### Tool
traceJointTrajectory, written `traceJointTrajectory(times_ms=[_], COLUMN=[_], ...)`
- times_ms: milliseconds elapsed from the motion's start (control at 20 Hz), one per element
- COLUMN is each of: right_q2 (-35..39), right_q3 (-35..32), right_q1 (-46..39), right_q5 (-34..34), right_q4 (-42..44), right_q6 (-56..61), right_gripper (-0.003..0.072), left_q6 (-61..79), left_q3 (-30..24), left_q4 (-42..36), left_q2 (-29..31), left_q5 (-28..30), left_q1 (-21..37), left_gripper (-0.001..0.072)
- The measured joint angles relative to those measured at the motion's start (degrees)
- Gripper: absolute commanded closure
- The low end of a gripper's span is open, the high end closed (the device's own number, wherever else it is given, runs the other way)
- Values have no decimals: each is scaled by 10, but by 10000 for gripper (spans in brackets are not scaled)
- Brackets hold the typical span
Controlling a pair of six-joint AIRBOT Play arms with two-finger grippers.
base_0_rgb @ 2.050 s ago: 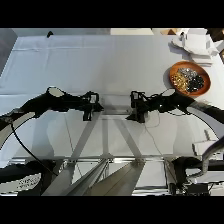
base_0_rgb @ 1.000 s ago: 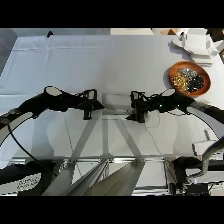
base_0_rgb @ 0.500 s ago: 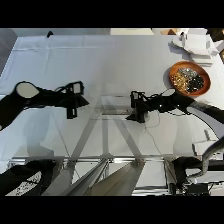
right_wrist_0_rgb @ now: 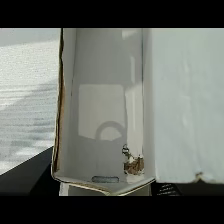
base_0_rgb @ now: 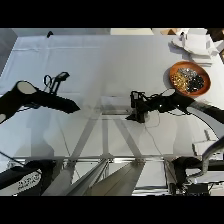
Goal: Fold the box and place the chain.
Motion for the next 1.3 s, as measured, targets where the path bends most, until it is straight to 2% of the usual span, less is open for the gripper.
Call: traceJointTrajectory(times_ms=[250,550,750,950,1300], right_q2=[0,0,0,0,0], right_q3=[0,0,0,0,0], right_q1=[0,0,0,0,0], right_q5=[0,0,0,0,0], right_q4=[0,0,0,0,0], right_q6=[0,0,0,0,0], right_gripper=[289,289,289,289,289], left_q6=[-31,12,26,30,-25], left_q3=[0,0,0,0,-8], left_q4=[-66,-169,-199,-171,-31], left_q2=[-79,-99,-99,-76,-46], left_q5=[20,7,-1,-1,30], left_q1=[-50,-71,-71,-45,-9], left_gripper=[699,698,701,701,700])
